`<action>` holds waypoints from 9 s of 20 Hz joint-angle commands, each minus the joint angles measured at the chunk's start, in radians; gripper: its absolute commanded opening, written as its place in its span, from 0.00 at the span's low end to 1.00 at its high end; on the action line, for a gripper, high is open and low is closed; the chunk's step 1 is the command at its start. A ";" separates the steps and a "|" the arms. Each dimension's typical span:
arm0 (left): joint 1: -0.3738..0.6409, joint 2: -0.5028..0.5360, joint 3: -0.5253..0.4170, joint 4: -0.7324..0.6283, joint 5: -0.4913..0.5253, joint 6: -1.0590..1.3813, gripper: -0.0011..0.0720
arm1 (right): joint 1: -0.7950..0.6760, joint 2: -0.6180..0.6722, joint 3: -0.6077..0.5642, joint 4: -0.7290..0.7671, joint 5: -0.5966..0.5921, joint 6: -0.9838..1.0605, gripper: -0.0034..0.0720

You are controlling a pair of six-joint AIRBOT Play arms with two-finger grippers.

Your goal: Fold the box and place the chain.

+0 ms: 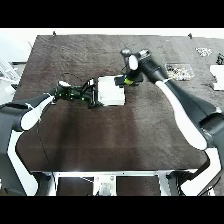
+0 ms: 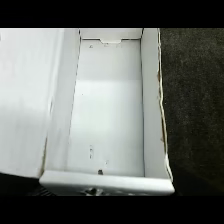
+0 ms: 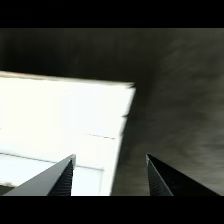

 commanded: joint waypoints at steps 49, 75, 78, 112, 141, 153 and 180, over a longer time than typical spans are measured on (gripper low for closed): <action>0.001 0.000 0.000 0.001 0.007 0.001 0.65 | -0.647 -0.190 0.217 0.079 -0.304 -0.458 0.05; 0.001 0.000 0.000 0.001 0.007 0.001 0.65 | -0.212 0.489 0.217 -0.016 -0.130 -0.496 0.05; 0.001 0.000 0.000 0.001 0.007 0.001 0.65 | -0.134 0.489 0.206 -0.017 -0.131 -0.496 0.05; 0.001 0.000 0.000 0.001 0.007 0.001 0.65 | 0.071 0.446 0.101 0.038 -0.364 -0.519 0.05; 0.001 0.000 0.000 0.001 0.007 0.001 0.65 | 0.044 0.320 -0.464 0.200 -0.490 -0.489 0.68; 0.001 0.000 0.000 0.001 0.007 0.001 0.65 | -0.365 0.417 -0.520 0.183 -0.460 -0.387 0.81; 0.001 0.000 0.000 0.001 0.006 0.001 0.65 | -0.575 -0.162 -0.340 0.620 -0.924 -0.333 0.39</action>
